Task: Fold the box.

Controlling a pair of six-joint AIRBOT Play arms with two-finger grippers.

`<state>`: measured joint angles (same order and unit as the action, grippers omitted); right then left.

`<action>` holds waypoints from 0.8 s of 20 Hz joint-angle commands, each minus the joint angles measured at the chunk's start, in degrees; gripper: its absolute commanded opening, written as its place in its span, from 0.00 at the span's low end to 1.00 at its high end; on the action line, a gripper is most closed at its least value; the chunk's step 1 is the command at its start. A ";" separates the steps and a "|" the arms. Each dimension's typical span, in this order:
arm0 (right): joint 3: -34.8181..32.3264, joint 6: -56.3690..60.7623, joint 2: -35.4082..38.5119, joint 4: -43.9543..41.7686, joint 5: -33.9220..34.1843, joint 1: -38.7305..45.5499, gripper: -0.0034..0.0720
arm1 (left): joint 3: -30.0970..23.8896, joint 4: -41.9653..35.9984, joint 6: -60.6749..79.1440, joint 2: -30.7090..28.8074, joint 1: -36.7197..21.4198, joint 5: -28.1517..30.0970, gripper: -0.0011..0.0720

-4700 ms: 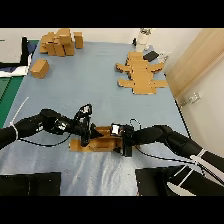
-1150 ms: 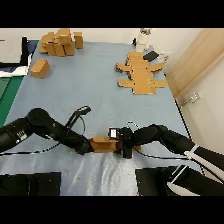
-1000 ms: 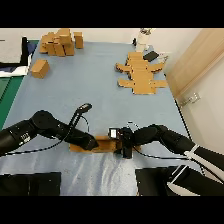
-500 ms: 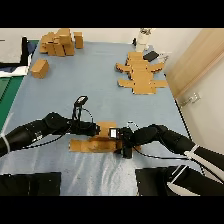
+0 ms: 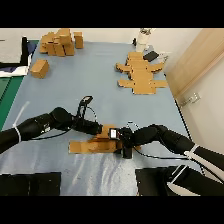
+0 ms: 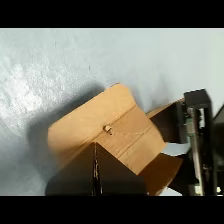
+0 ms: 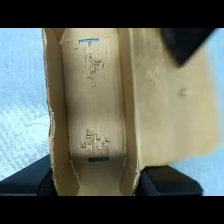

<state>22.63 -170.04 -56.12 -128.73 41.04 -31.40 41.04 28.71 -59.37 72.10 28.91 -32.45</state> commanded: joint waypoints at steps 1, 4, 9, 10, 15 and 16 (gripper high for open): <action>0.02 0.02 0.00 0.00 -0.02 -0.02 0.80 | 1.11 -0.09 3.32 -4.11 -4.52 -3.39 0.03; 0.02 0.02 0.00 0.00 -0.02 -0.02 0.80 | 0.44 -0.02 6.88 -11.04 -10.64 -8.11 0.03; 0.02 0.02 0.00 0.13 -0.02 -0.02 0.80 | 0.26 -0.22 23.67 -19.37 -13.62 -25.18 0.03; 0.02 0.02 0.00 0.13 -0.02 -0.02 0.80 | 0.26 -0.20 24.63 -20.61 -13.62 -27.67 0.03; 0.02 0.02 0.00 0.20 -0.02 -0.02 0.80 | -3.93 0.85 31.17 -28.57 -13.70 -35.28 0.03; 0.02 0.02 0.00 0.22 -0.02 -0.02 0.80 | -6.47 0.74 34.49 -30.32 -15.23 -35.17 0.03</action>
